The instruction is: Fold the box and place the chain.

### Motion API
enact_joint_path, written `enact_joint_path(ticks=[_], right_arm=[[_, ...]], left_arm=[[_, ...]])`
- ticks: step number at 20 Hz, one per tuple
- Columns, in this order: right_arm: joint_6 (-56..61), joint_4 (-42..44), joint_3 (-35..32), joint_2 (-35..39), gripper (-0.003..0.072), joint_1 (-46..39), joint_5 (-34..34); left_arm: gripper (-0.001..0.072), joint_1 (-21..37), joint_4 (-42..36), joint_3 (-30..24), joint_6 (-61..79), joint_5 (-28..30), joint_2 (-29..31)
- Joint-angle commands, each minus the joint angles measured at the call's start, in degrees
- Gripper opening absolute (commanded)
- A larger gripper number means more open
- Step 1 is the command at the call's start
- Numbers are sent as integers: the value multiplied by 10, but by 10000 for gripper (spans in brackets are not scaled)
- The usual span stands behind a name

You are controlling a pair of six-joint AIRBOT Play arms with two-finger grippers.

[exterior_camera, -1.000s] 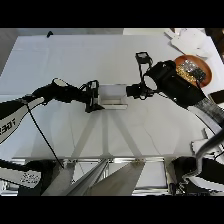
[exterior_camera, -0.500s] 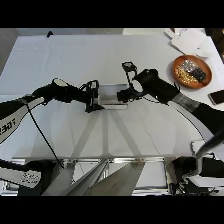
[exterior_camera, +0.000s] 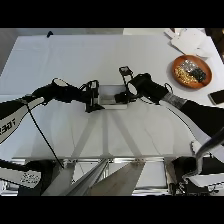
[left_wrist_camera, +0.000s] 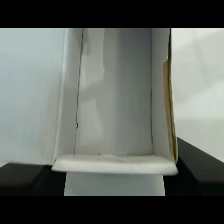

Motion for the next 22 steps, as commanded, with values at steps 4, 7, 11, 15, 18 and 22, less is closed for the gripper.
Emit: enact_joint_path(ticks=[4, 7, 11, 15, 18, 22], right_arm=[[19, -16, 2, -7, 36, 16, -9], [19, -14, 2, -6, 273, 25, -2], [19, -17, 2, 14, 365, 26, 8], [19, -22, 2, 51, 407, 26, 20], [13, -40, 2, 86, 407, 22, 57], [11, -75, 2, 156, 405, 5, 102]], left_arm=[[214, 0, 8, 0, 4, 0, 0], [214, 0, 8, 0, 4, 0, 0], [214, 0, 8, 0, 4, 0, 0], [214, 0, 8, 0, 3, 0, 0], [214, 0, 8, 0, 4, 0, 0], [214, 0, 8, 0, 4, 0, 0]])
